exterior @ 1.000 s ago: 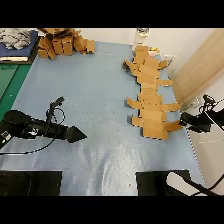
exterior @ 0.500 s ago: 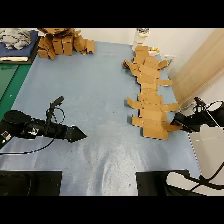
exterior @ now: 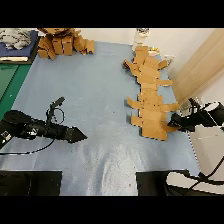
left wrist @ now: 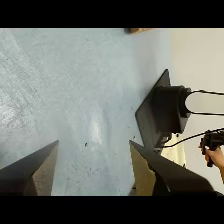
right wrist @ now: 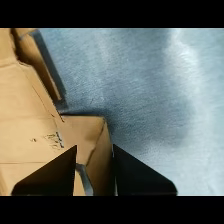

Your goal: Fold the box.

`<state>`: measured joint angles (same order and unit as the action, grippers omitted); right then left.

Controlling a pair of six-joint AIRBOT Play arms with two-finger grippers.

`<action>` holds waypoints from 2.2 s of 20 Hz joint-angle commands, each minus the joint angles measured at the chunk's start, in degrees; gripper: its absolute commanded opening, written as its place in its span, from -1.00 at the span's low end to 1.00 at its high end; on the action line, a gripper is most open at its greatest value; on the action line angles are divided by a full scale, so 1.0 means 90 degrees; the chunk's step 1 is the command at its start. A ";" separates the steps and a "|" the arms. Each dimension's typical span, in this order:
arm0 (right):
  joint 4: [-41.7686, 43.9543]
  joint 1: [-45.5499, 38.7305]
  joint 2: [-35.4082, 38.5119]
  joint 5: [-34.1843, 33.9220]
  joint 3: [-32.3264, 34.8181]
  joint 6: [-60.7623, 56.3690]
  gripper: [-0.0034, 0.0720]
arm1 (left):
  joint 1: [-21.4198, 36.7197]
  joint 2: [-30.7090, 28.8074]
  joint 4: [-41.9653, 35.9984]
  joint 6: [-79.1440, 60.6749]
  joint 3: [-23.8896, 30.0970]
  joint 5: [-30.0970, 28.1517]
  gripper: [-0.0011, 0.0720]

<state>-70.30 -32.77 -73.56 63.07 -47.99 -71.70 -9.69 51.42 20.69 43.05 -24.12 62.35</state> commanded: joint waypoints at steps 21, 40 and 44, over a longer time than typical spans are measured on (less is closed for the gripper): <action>0.1887 0.0068 0.0478 0.2290 0.0005 0.1435 -0.90 | 0.0005 0.0002 -0.0724 -0.0270 0.0002 0.0763 0.93; 0.1955 0.4828 0.1158 -0.1154 0.0984 0.1525 -0.91 | 0.1134 0.2086 -0.1443 -0.1664 -0.0012 0.0981 0.92; 0.1872 0.5438 0.1241 -0.1401 0.1209 0.1520 -0.91 | 0.1452 0.2504 -0.1462 -0.1882 -0.0209 0.1166 0.92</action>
<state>-52.45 11.94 -62.87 53.84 -38.26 -58.02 1.19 71.13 8.58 28.14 -24.84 71.57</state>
